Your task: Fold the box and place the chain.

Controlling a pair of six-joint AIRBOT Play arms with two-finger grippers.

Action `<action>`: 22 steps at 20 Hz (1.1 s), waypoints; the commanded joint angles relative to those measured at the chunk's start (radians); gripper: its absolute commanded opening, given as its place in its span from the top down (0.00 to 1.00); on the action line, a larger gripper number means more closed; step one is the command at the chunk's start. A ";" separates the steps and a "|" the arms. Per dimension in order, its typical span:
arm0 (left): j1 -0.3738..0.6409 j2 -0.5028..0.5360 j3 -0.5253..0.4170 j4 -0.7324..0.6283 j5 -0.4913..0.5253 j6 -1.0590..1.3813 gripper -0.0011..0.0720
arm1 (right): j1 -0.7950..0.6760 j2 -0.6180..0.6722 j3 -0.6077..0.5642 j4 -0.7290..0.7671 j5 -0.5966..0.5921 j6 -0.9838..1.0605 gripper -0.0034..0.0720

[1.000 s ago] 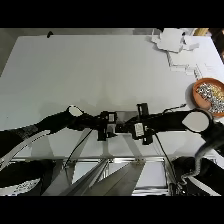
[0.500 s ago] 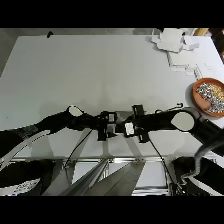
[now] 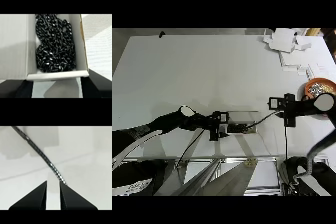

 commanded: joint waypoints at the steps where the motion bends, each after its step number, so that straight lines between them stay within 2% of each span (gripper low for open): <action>1: 0.000 0.000 0.000 0.000 0.000 0.000 0.78 | -0.114 -0.111 0.000 -0.006 -0.047 -0.128 0.71; 7: 0.000 0.000 0.000 0.000 0.000 0.000 0.78 | -0.113 -0.250 0.000 0.035 -0.167 -0.238 0.71; 13: 0.000 0.000 0.000 0.000 0.000 0.000 0.78 | -0.104 -0.302 0.000 0.037 -0.178 -0.282 0.72; 14: 0.000 0.001 0.000 0.000 0.000 0.000 0.78 | -0.104 -0.312 0.000 0.037 -0.178 -0.282 0.75; 15: 0.000 0.001 0.000 0.000 0.000 0.000 0.78 | -0.104 -0.316 0.000 0.037 -0.174 -0.280 0.83; 16: 0.000 0.001 0.000 0.000 0.000 0.000 0.78 | -0.102 -0.310 0.000 0.037 -0.159 -0.275 0.93; 20: 0.000 0.000 0.000 0.000 0.000 0.000 0.78 | -0.077 -0.176 0.000 0.016 -0.071 -0.183 0.93; 22: 0.000 0.001 0.000 0.000 0.001 0.000 0.78 | -0.047 -0.067 0.000 0.029 0.026 -0.123 0.93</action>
